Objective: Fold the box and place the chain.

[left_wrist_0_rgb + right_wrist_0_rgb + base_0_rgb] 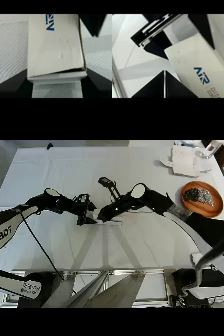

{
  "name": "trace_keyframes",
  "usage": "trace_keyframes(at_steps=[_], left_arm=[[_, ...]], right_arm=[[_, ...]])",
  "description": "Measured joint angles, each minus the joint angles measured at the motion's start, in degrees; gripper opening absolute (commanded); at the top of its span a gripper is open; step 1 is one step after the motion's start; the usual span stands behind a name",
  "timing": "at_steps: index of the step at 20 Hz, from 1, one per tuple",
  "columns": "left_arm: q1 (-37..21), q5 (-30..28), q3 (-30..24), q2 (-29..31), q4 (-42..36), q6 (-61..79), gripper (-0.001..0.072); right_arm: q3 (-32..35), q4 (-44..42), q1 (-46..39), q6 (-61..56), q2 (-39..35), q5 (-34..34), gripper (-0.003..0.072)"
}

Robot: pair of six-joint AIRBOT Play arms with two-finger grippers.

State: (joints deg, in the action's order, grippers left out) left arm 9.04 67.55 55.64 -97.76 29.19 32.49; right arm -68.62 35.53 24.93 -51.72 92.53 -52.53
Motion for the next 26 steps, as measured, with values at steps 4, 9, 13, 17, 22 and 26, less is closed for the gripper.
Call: trace_keyframes(at_steps=[4, 9, 13, 17, 22, 26], left_arm=[[0.0, 0.0, 0.0, 0.0, 0.0, 0.0, 0.0154], [0.0, 0.0, 0.0, 0.0, 0.0, 0.0, 0.0154], [0.0, 0.0, 0.0, 0.0, 0.0, 0.0, 0.0154], [0.0, 0.0, 0.0, 0.0, 0.0, 0.0, 0.0154], [0.0, 0.0, 0.0, 0.0, 0.02, 0.02, 0.0154], [0.0, 0.0, 0.0, 0.0, 0.02, 0.02, 0.0154]], right_arm=[[-0.02, 1.16, 0.61, -1.09, 1.11, -0.72, 0.0011], [0.0, 2.29, 0.83, -2.32, 1.22, -0.98, 0.0009], [0.0, 0.42, 0.76, -2.4, -1.62, -0.61, 0.001], [-0.04, -0.83, -0.31, -5.53, -4.68, 3.93, 0.0007], [-0.04, -1.46, -1.64, -14.86, -2.14, 6.29, 0.0007], [0.02, -2.51, -1.33, -18.53, -0.07, 6.88, 0.0007]])
